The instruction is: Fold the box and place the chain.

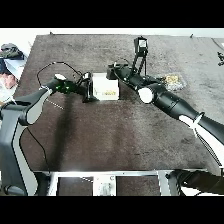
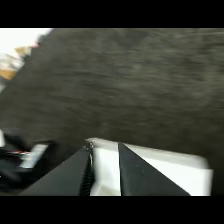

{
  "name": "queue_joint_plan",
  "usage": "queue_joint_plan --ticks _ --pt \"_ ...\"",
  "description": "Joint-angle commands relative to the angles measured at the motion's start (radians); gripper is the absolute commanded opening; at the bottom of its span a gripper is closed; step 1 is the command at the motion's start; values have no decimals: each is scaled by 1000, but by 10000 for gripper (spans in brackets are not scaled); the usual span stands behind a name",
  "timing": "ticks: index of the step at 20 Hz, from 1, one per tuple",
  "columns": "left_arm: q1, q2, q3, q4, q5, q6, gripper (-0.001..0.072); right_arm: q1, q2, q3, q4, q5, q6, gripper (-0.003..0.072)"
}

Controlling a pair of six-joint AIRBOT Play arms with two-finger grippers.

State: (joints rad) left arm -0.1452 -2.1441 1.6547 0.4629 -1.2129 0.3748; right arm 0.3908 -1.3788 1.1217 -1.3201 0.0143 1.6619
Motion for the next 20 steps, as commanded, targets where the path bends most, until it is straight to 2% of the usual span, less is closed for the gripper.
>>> queue_joint_plan --ticks 1,3,6,8,11,12,14,17,20 --pt "0 0 0 0 0 0 365 -74 -8 3 -45 57 -77 144" --pt "0 0 0 0 0 0 365 -142 -10 5 -45 83 -113 59" --pt "0 0 0 0 0 0 365 -230 -28 61 -17 191 -256 52" --pt "0 0 0 0 0 0 365 -274 -70 143 179 315 -520 51" --pt "0 0 0 0 0 0 365 -339 -167 270 645 533 -1025 53" --pt "0 0 0 0 0 0 365 -361 -204 311 741 607 -1129 53" --pt "0 0 0 0 0 0 364 -398 -292 396 845 738 -1255 54" --pt "0 0 0 0 0 0 365 -436 -418 501 952 872 -1386 54" --pt "0 0 0 0 0 0 365 -448 -528 600 957 973 -1401 54"
